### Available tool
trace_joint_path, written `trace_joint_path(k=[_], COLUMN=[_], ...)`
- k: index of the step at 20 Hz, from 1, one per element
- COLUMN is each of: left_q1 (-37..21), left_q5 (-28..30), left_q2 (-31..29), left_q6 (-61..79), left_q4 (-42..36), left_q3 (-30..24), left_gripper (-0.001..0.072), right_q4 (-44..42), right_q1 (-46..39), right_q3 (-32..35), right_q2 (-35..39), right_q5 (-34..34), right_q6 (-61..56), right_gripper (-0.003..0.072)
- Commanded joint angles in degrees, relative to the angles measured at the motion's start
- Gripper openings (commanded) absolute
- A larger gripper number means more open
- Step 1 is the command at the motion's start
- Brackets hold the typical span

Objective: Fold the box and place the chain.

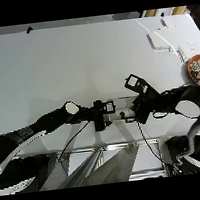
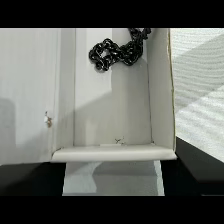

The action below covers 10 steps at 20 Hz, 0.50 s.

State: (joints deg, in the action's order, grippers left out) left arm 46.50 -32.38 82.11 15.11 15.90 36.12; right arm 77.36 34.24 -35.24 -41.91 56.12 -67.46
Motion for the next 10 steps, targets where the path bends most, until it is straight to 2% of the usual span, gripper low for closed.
trace_joint_path(k=[1, 2, 4, 6, 8, 10], left_q1=[0.0, 0.0, 0.0, 0.0, 0.0, 0.0], left_q5=[0.0, 0.0, -0.1, 0.0, -0.1, -0.2], left_q2=[0.0, 0.0, 0.0, 0.0, 0.0, 0.0], left_q6=[0.0, 0.0, 0.0, 0.0, 0.0, 0.0], left_q4=[0.0, 0.0, 0.0, 0.0, 0.0, 0.0], left_q3=[0.0, 0.0, 0.0, 0.0, 0.0, 0.0], left_gripper=[0.0332, 0.0332, 0.0331, 0.0332, 0.0331, 0.0332], right_q4=[10.1, 11.2, 9.2, 3.8, 0.8, 0.9], right_q1=[0.0, -0.1, -4.1, -9.4, -13.7, -16.7], right_q3=[-0.6, -0.5, 0.0, 0.8, 1.4, 2.0], right_q2=[4.5, 5.6, 9.0, 12.3, 14.1, 13.8], right_q5=[9.1, 11.7, 11.6, 8.5, 8.7, 9.7], right_q6=[2.2, 5.7, 11.4, 18.1, 28.7, 41.4], right_gripper=[0.0261, 0.0260, 0.0247, 0.0151, 0.0152, 0.0186])
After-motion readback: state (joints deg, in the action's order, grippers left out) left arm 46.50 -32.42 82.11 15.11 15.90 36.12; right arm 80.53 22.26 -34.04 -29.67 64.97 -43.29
